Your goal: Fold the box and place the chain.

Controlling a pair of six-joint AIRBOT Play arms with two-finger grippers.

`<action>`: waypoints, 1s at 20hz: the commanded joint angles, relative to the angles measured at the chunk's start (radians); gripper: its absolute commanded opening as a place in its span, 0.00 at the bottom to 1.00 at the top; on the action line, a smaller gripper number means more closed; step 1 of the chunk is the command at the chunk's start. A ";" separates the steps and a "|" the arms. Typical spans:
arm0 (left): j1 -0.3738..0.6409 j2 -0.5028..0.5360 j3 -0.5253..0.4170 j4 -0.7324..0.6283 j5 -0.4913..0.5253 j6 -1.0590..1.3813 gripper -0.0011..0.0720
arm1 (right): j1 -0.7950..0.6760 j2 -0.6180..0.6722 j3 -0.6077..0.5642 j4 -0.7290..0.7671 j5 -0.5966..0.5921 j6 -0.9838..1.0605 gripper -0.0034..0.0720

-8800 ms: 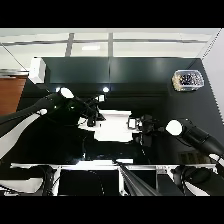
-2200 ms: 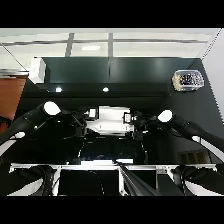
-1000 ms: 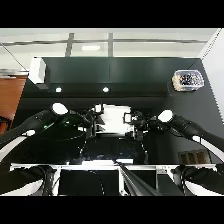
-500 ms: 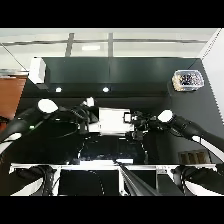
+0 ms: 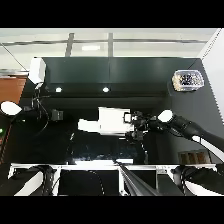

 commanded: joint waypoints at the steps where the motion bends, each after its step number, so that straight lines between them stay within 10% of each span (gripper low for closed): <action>1: 0.033 -0.083 -0.078 -0.191 -0.023 -0.146 0.06 | 0.001 -0.001 0.000 0.000 0.001 0.000 0.61; 8: -0.161 -0.332 -0.042 -0.450 -0.124 0.165 0.06 | 0.001 -0.001 0.000 0.000 0.001 0.000 0.61; 14: -0.223 -0.348 0.092 -0.392 -0.237 0.202 0.06 | 0.001 -0.001 0.000 0.000 0.001 0.000 0.61; 18: -0.180 -0.348 0.164 -0.385 -0.319 0.197 0.81 | 0.001 -0.001 0.000 0.000 0.001 0.000 0.61; 20: -0.179 -0.348 0.186 -0.387 -0.335 0.190 0.84 | 0.001 -0.001 0.000 0.000 0.001 0.000 0.61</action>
